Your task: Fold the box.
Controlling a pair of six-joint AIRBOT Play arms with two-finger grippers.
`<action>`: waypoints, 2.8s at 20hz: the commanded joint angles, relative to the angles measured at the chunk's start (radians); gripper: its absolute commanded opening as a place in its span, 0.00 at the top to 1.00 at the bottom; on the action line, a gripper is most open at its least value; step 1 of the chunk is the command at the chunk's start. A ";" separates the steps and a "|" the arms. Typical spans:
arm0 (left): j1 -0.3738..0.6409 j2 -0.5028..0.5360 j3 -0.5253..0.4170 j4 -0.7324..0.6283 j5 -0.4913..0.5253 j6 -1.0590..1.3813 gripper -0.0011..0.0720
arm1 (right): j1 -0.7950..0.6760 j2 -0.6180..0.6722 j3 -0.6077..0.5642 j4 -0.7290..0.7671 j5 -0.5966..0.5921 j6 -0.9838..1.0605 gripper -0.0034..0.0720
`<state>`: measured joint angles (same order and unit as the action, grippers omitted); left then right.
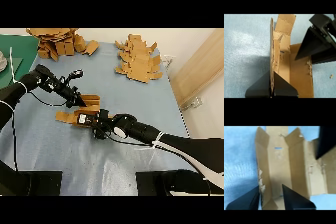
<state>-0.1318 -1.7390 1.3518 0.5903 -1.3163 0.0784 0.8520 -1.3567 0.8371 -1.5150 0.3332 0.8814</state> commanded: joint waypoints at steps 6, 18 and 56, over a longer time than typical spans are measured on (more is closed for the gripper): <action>0.000 0.000 0.000 0.000 0.000 0.000 0.97 | -0.093 -0.001 0.060 0.051 0.039 0.047 0.29; 0.000 0.000 0.000 0.000 0.000 0.000 0.97 | -0.135 -0.001 0.063 0.280 0.144 0.045 0.04; 0.000 0.000 0.000 0.000 0.000 0.000 0.97 | -0.337 -0.024 0.098 0.850 0.300 -0.795 0.04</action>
<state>-0.1318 -1.7390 1.3518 0.5907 -1.3163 0.0780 0.5247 -1.3621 0.9257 -0.7177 0.5961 0.1314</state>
